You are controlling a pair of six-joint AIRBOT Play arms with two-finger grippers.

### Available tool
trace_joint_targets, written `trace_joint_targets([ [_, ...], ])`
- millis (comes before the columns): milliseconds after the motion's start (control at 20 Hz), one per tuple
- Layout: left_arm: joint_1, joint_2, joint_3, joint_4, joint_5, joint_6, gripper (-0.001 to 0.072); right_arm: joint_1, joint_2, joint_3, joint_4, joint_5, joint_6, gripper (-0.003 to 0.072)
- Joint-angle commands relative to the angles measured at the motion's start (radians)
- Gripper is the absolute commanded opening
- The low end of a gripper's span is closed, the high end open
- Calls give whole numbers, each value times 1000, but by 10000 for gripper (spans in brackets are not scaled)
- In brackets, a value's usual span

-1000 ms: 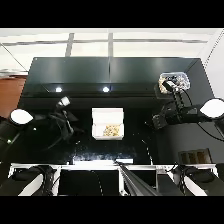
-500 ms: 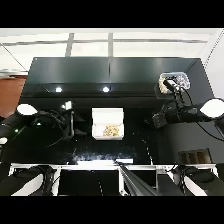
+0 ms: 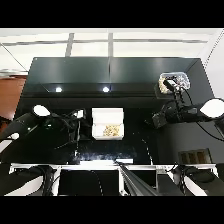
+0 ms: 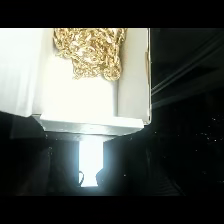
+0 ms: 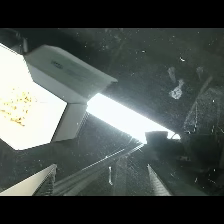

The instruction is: Fold the box and place the chain.

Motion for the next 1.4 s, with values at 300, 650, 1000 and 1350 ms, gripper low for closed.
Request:
trace_joint_targets([
  [300,-53,-20,1,-52,101,7,708,0,0,0,0,0,0,653],
  [650,-58,-20,1,-90,103,34,708,0,0,0,0,0,0,653],
  [1000,-101,-20,1,-100,132,48,708,0,0,0,0,0,0,653],
  [1350,-102,-20,1,-100,132,48,706,0,0,0,0,-7,0,653],
])
